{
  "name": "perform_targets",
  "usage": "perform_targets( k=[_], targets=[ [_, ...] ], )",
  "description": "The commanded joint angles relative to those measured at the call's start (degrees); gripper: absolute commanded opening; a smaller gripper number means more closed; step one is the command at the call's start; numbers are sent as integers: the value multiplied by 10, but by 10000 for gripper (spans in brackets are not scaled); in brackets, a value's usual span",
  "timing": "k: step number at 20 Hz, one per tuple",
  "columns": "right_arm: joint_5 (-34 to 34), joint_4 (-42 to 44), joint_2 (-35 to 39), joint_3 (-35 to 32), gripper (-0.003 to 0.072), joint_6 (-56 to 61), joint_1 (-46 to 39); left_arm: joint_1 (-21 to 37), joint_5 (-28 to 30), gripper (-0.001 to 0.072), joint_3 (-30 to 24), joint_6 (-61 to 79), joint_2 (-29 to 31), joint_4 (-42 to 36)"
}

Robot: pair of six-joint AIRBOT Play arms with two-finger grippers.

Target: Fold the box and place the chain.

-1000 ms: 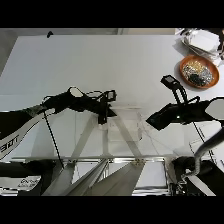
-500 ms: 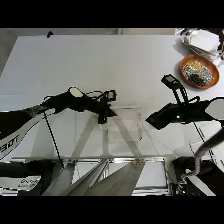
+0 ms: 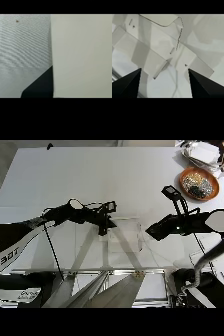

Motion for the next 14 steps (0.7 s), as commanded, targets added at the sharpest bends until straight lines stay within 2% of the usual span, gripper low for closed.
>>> perform_targets(
  k=[1,14],
  targets=[
    [-7,-8,1,0,640,0,0,0,15,1,0,0,11,-5],
    [-8,-21,1,-1,640,0,0,-4,14,3,0,2,11,0]
  ],
)
